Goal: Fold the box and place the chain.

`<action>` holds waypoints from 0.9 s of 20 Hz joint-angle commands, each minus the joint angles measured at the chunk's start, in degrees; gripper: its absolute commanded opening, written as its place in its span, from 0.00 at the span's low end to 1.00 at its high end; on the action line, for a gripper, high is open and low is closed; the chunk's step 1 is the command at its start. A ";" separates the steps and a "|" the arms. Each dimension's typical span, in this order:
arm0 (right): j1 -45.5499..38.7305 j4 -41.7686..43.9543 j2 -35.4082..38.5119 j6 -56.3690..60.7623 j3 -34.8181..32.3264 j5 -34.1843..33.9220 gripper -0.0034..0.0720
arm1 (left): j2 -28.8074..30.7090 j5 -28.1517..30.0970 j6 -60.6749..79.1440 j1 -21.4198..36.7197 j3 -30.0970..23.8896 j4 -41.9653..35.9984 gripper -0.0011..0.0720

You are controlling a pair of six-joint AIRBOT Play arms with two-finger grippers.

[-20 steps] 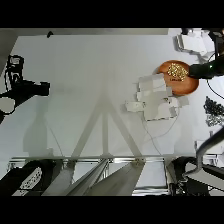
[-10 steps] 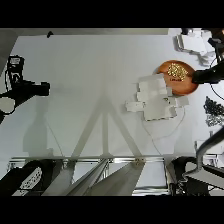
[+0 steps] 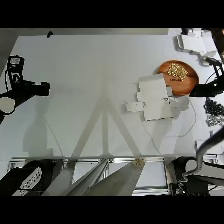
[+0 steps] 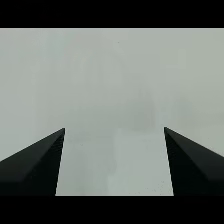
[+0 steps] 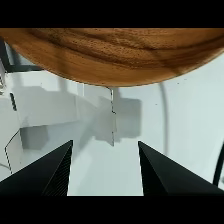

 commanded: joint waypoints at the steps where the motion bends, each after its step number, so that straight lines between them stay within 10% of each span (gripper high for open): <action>1: -1.38 3.08 -5.29 -3.28 -0.31 0.96 0.65 | 0.00 0.02 0.00 0.04 -0.04 0.02 0.97; 7: -1.38 9.94 -12.41 -7.85 -0.31 0.20 0.60 | 0.00 0.02 0.00 0.04 -0.04 0.02 0.97; 12: -1.36 12.11 -12.92 -9.90 -0.31 2.51 0.06 | 0.00 0.02 0.02 0.04 -0.04 0.02 0.97; 18: -1.29 21.09 -8.48 -9.99 -0.31 8.22 0.05 | 0.00 0.02 0.02 0.04 -0.04 0.02 0.97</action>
